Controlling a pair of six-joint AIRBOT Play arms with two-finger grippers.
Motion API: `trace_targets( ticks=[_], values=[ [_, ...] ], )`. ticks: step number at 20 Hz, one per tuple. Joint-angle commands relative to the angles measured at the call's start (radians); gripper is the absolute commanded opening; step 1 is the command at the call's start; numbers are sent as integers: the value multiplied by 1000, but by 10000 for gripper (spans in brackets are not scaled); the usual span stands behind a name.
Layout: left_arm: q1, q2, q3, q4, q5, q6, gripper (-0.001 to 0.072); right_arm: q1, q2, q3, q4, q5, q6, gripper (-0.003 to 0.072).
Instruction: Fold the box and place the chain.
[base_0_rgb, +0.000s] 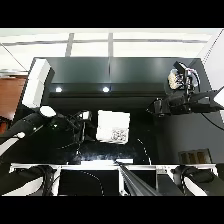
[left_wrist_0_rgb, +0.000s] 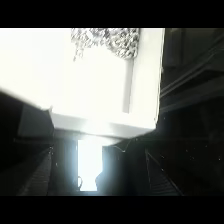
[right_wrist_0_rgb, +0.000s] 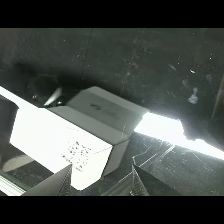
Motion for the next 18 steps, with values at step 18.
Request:
trace_targets(
  ticks=[18],
  values=[
    [-135,-51,52,17,71,-39,704,1,0,0,0,-3,1,444]
  ],
)
